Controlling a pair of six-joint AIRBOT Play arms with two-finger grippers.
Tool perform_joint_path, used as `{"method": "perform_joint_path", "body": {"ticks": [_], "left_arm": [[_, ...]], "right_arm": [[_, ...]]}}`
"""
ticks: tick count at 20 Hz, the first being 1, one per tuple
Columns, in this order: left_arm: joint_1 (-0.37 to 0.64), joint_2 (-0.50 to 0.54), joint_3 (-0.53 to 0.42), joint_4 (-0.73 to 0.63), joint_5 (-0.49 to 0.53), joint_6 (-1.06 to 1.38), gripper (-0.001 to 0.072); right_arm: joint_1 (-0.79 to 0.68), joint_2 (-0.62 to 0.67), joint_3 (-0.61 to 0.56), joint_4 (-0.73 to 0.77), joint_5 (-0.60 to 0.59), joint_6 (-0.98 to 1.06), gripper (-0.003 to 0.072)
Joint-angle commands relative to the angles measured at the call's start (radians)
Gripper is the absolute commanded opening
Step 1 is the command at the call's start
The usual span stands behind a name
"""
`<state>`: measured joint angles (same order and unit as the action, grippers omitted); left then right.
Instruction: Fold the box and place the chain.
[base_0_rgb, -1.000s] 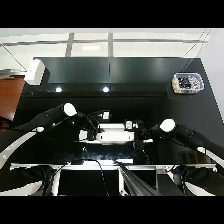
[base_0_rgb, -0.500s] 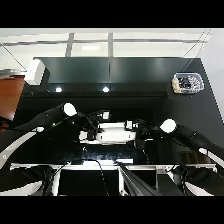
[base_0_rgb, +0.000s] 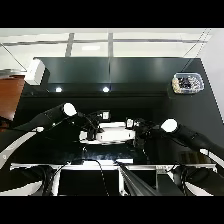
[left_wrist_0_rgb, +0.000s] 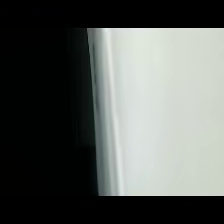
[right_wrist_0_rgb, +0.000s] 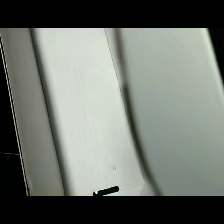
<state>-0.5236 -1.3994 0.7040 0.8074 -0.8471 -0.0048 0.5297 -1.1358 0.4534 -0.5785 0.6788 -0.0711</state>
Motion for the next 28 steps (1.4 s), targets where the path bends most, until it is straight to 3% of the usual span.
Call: {"method": "perform_joint_path", "body": {"ticks": [1,4,20,21,22,28], "left_arm": [[0.000,0.000,0.000,0.000,0.002,0.001,0.0027],[0.000,0.000,0.004,0.024,0.001,-0.003,0.0027],[0.000,0.000,0.022,0.078,-0.002,-0.051,0.0029],[0.000,0.000,0.022,0.078,-0.002,-0.051,0.0029],[0.000,0.000,0.022,0.078,-0.002,-0.051,0.0029],[0.000,0.000,0.022,0.078,-0.002,-0.051,0.0029]], "right_arm": [[0.000,0.001,0.000,0.028,0.035,-0.031,0.0703],[0.000,0.001,0.000,0.028,0.077,-0.031,0.0703],[0.001,-0.039,0.000,0.036,0.026,-0.029,0.0700],[0.001,-0.039,0.000,0.036,0.027,-0.029,0.0618],[0.001,-0.039,0.000,0.036,0.027,-0.029,0.0587],[0.027,-0.040,0.000,0.006,0.021,-0.024,0.0588]]}}
